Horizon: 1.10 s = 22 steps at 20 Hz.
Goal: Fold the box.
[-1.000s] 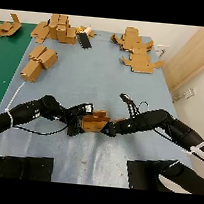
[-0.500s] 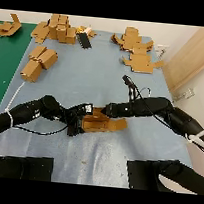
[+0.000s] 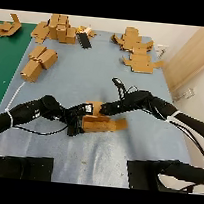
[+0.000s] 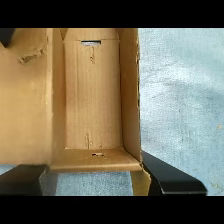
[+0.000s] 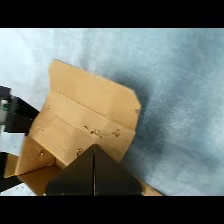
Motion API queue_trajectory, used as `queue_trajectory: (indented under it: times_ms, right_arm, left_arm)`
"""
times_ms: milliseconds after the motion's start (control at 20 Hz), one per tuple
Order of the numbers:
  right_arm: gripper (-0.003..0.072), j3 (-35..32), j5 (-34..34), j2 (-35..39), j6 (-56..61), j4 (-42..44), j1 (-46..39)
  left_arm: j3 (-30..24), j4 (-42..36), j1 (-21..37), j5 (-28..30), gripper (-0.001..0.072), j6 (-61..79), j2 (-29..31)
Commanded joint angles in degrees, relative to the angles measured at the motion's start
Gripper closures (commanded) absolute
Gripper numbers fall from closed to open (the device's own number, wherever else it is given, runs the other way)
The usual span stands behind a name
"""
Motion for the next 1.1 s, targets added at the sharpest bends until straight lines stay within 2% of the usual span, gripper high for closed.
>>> queue_trajectory:
  times_ms: [0, 400, 550, 700, 800, 900, 1050]
  right_arm:
    - [0.0684, 0.22, -0.85, -4.24, -2.67, -0.09, -0.42]
    - [0.0683, 0.42, -2.08, -4.98, -7.04, -0.81, -0.44]
    - [0.0682, 1.7, -0.55, -1.81, -6.97, -7.87, -0.44]
    - [0.0682, 2.49, 3.48, 3.85, -5.6, -19.34, -0.44]
    - [0.0682, 2.47, 3.98, 7.41, -0.2, -28.68, -0.44]
    - [0.0682, 2.4, 1.68, 10.32, 5.18, -35.23, -0.44]
    - [0.0682, 2.27, -3.58, 13.86, 5.51, -35.93, -0.44]
  left_arm:
    - [0.0, 0.04, 0.02, 0.04, 0.0118, 0.04, -0.04]
    - [0.02, 0.04, 0.02, 0.2, 0.0119, 0.07, -0.04]
    - [0.02, 0.02, 0.04, 0.2, 0.0118, 0.11, -0.04]
    - [0.02, 0.02, 0.04, 0.2, 0.0119, 0.11, -0.04]
    - [0.0, -0.09, 0.0, 0.0, 0.0118, 0.09, -0.02]
    - [0.02, -0.44, 0.02, -0.2, 0.0118, 0.09, -0.04]
    - [0.02, -0.61, 0.0, -0.37, 0.0119, 0.09, -0.04]
